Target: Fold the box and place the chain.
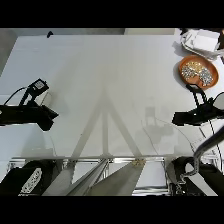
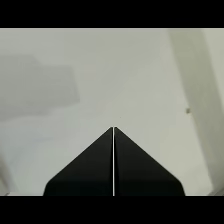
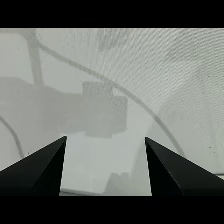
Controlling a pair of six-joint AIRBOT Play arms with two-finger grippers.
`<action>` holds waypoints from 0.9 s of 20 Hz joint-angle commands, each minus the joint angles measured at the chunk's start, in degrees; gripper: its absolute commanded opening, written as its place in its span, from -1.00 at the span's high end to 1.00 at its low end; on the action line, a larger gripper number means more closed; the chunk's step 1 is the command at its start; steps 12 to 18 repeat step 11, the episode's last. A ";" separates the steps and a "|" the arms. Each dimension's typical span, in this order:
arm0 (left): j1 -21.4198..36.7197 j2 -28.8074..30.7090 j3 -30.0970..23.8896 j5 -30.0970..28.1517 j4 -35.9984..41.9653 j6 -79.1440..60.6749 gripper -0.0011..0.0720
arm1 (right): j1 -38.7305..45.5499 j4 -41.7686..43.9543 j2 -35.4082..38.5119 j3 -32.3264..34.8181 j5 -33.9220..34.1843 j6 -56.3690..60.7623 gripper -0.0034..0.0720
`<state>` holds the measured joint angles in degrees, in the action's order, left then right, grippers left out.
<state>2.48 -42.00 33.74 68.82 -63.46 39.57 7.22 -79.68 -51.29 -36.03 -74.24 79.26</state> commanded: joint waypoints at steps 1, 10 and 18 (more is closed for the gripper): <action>-2.21 -1.11 -0.04 1.70 2.78 5.51 0.96 | -0.02 0.02 -0.02 0.02 -0.02 0.02 -0.53; -2.21 -7.82 -0.15 1.70 2.75 6.99 0.35 | -0.02 0.02 -0.02 0.00 -0.02 0.02 -0.53; -2.23 -8.33 -0.15 1.68 2.78 6.97 0.34 | 0.00 0.02 -0.02 0.02 -0.02 0.02 -0.53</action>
